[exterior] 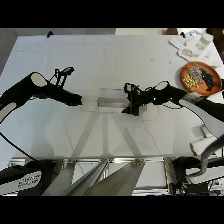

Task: Fold the box and place the chain.

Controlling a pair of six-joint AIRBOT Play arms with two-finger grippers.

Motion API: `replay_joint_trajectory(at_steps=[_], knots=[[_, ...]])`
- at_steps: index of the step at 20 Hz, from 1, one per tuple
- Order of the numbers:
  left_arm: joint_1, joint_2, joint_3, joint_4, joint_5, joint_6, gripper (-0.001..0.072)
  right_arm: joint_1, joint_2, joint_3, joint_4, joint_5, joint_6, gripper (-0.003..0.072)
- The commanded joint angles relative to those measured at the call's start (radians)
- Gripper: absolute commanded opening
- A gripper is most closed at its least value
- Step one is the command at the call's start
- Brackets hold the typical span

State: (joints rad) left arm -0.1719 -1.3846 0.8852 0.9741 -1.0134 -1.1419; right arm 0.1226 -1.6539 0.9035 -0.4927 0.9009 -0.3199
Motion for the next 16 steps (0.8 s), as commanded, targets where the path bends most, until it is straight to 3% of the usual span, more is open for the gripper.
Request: replay_joint_trajectory(at_steps=[1, 10, 16], knots=[[-0.020, -0.030, -0.006, -0.039, 0.018, -0.008, 0.0009, 0.001, 0.000, 0.000, 0.000, 0.000, 0.000, 0.0438], [-0.034, -0.066, -0.016, -0.093, 0.021, 0.002, 0.0008, 0.001, 0.000, 0.000, 0.000, 0.000, 0.000, 0.0438], [-0.034, -0.066, -0.016, -0.282, 0.000, 0.107, 0.0009, 0.001, 0.000, 0.000, 0.000, 0.000, 0.000, 0.0438]])
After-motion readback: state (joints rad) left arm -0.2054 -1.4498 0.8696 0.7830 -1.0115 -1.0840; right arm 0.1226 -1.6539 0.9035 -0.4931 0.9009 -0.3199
